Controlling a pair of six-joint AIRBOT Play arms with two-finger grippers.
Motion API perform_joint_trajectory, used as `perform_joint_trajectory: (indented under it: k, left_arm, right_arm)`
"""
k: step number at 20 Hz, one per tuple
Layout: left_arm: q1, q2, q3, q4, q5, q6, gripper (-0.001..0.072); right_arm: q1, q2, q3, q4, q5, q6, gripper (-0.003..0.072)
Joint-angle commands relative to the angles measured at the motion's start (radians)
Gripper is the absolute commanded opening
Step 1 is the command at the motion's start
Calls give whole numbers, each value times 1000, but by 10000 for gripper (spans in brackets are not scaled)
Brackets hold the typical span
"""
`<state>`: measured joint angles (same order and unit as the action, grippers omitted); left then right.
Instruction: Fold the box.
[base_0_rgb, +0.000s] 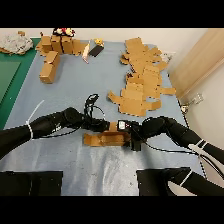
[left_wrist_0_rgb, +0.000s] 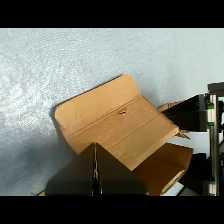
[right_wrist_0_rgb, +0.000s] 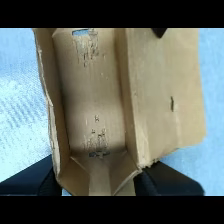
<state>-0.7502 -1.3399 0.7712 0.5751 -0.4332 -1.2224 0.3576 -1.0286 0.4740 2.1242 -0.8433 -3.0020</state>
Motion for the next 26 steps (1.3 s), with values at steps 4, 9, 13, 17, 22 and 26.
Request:
perform_joint_trajectory:
  k: [4,9,13,17,22,26]
  left_arm:
    - [74,99,1,29,-40,205,12]
    - [97,253,0,265,-237,359,12]
    - [20,301,0,482,-464,438,15]
    - [-49,282,-2,502,-461,488,658]
    - [-73,223,-1,502,-446,650,676]
    - [-72,177,-2,501,-406,703,697]
  right_arm:
    - [-1,0,0,0,0,0,530]
    - [-1,0,0,0,0,0,530]
    - [-1,0,0,0,0,0,530]
    - [-1,0,0,0,0,0,529]
    - [-1,0,0,0,0,0,530]
    - [-1,0,0,0,0,0,530]
